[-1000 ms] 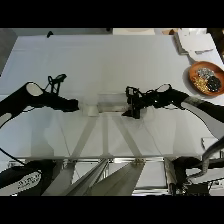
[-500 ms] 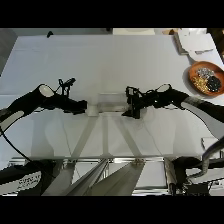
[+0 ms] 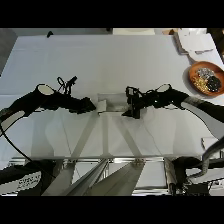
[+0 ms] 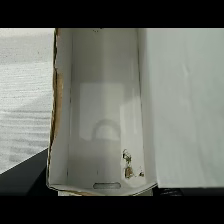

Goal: Fold the box and place the chain.

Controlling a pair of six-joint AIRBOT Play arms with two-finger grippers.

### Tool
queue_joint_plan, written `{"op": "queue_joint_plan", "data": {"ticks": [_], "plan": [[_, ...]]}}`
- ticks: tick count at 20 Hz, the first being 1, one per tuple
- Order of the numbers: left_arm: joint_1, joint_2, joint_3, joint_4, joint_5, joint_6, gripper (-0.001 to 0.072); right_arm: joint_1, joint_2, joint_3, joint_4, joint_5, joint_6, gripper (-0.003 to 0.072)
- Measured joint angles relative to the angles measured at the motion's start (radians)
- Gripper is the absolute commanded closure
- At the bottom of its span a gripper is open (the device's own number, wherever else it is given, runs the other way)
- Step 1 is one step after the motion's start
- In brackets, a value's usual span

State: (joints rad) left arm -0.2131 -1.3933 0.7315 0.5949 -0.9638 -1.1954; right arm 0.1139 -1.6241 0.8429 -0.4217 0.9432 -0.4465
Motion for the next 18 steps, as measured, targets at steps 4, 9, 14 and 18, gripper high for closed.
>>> {"op": "queue_joint_plan", "data": {"ticks": [4, 9, 14, 18], "plan": [[0.000, 0.000, 0.000, -0.031, -0.018, 0.018, 0.0355, 0.000, 0.000, 0.000, 0.000, 0.000, 0.000, 0.0223], [0.002, 0.000, 0.000, -0.042, -0.039, 0.042, 0.0355, 0.000, 0.000, 0.000, -0.001, 0.002, -0.001, 0.0223], [0.016, 0.012, 0.000, -0.049, -0.051, 0.058, 0.0361, 0.000, 0.000, 0.000, 0.000, -0.002, 0.001, 0.0223], [0.036, 0.038, 0.000, -0.043, -0.051, 0.066, 0.0363, 0.000, 0.000, 0.000, 0.000, -0.001, 0.000, 0.0223]]}}
